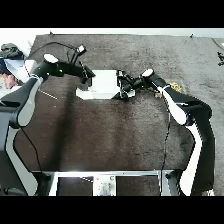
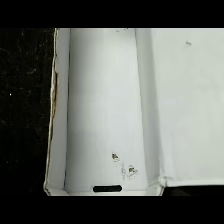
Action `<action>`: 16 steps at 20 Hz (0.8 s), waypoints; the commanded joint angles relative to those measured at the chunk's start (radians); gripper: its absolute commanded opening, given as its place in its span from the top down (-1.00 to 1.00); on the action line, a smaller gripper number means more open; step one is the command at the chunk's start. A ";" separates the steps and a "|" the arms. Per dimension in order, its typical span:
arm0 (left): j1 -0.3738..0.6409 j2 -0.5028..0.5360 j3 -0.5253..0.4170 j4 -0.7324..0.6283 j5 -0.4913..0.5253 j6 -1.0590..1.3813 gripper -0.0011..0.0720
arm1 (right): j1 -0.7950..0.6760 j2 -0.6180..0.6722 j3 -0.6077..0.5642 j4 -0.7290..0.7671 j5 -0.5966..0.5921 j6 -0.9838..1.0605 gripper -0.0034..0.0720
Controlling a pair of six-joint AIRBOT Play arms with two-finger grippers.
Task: Fold the box and place the chain.
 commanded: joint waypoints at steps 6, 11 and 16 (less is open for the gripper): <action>0.059 0.109 0.041 0.121 -0.187 0.002 0.96 | 0.001 0.000 0.000 0.002 0.001 0.002 0.02; 0.058 0.096 -0.085 0.242 -0.168 0.056 0.36 | 0.001 0.000 0.000 0.002 0.001 0.002 0.02; -0.004 0.096 -0.193 0.348 -0.082 0.145 -0.79 | 0.001 0.000 0.000 0.002 0.001 0.002 0.02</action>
